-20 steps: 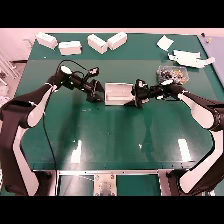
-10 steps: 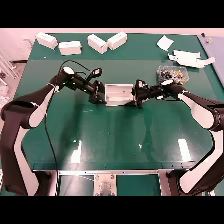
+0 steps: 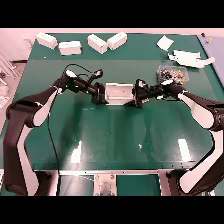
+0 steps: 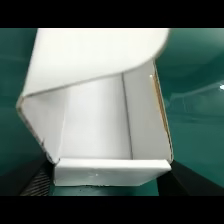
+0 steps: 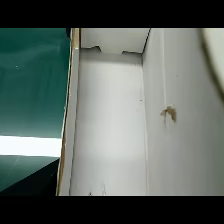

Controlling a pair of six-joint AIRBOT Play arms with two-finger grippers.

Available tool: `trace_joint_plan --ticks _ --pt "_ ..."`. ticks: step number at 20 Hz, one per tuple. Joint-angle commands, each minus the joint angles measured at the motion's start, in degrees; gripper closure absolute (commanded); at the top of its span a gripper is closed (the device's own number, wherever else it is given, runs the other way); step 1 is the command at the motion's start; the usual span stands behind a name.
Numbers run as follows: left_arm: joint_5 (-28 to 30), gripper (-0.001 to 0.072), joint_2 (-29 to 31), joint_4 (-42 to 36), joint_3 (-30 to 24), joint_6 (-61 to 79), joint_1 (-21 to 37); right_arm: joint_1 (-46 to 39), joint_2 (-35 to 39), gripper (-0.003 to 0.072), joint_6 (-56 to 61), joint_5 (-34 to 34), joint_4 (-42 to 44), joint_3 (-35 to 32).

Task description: Fold the box and place the chain.

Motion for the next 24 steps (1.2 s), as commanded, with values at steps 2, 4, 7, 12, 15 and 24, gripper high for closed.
trace_joint_plan --ticks 2,4,7,12,15,24 --pt "0.8 -0.0011 -0.3 -0.9 0.0 2.0 0.0 0.0 0.0 0.0105 0.0 0.2 -0.2 0.0" --pt "0.8 -0.0011 -0.3 -0.9 0.0 3.0 0.0 0.0 0.0 0.0105 0.0 0.2 -0.2 0.0" --pt "-0.7 -0.0011 -0.6 -1.0 0.0 6.1 0.1 0.0 0.0 0.0105 0.0 0.2 -0.2 0.0" --pt "-2.3 -0.0011 -2.3 -2.4 0.0 8.1 0.0 0.0 0.0 0.0105 0.0 0.2 -0.2 0.0" --pt "-2.2 -0.0011 -2.3 -3.8 0.0 8.2 0.0 0.0 0.0 0.0105 0.0 0.2 -0.2 0.0" --pt "0.6 -0.0003 -2.8 -3.5 0.0 8.1 -1.4 0.0 0.0 0.0105 0.0 0.2 -0.2 0.0"
